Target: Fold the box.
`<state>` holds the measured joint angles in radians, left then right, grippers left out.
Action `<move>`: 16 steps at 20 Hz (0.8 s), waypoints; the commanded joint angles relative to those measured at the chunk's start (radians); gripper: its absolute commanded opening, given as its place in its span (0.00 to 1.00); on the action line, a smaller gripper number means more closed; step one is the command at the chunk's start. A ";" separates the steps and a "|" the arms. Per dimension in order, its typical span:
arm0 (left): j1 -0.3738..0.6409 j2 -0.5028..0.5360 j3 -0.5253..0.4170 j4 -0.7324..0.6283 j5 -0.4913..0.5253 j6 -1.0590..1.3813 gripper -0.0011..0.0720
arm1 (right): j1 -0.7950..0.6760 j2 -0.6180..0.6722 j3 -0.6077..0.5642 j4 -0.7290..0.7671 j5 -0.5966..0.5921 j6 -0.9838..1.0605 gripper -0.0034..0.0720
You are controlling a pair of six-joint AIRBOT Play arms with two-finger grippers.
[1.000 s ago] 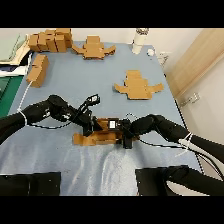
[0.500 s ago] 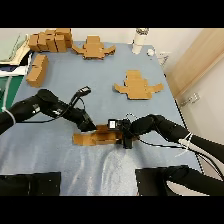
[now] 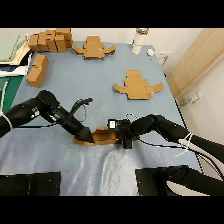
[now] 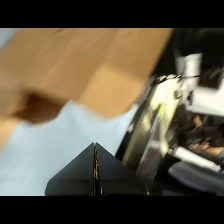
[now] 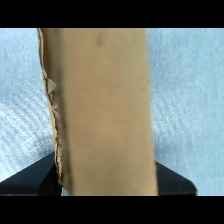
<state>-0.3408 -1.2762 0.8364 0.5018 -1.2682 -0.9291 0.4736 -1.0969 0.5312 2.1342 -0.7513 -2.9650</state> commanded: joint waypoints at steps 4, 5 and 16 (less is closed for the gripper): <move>-0.030 -0.037 0.038 -0.175 0.344 -0.060 0.03 | 0.000 0.001 0.000 0.000 0.000 0.000 0.67; -0.025 -0.056 0.046 -0.167 0.380 -0.061 0.03 | 0.000 0.001 0.000 0.000 0.001 0.000 0.67; -0.005 -0.249 0.085 -0.008 0.364 -0.093 0.03 | 0.000 0.001 0.000 0.000 0.000 0.000 0.67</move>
<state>-0.3569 -1.4963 0.9150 0.4812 -0.8604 -1.0660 0.4736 -1.0966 0.5312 2.1342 -0.7509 -2.9650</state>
